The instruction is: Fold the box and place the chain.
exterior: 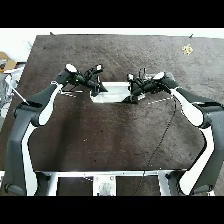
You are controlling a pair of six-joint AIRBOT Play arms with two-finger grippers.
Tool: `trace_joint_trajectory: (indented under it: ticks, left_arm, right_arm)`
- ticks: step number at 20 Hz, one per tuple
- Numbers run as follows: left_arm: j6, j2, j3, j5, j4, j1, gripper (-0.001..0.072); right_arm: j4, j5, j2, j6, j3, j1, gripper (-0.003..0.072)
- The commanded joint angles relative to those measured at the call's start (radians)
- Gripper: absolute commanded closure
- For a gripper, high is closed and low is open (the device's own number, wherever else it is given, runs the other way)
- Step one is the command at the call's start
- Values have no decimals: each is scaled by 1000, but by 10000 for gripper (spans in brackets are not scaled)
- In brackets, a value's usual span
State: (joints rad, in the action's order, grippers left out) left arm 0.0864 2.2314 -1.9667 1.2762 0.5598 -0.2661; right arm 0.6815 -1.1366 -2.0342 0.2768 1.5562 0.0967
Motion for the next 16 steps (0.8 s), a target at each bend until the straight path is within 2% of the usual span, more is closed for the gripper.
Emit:
trace_joint_trajectory:
  ticks: [1,2,3,4,10,14,16]
  left_arm:
    - [-2,0,-1,25,0,0,695]
    - [-2,0,-1,25,-1,0,582]
    - [-7,0,-1,27,-11,0,316]
    - [-7,-3,-3,37,-16,0,293]
    - [-95,-82,-3,98,-9,52,294]
    - [-256,-137,-2,262,-26,128,294]
    - [-311,-134,6,355,-29,122,296]
  right_arm:
    - [0,0,-1,0,0,0,248]
    - [0,0,-1,0,0,0,248]
    - [0,0,-1,0,0,0,248]
    - [0,0,-1,0,0,0,248]
    - [0,0,-1,0,0,0,248]
    - [0,-1,-1,0,0,0,248]
    - [0,-1,-1,0,0,0,248]
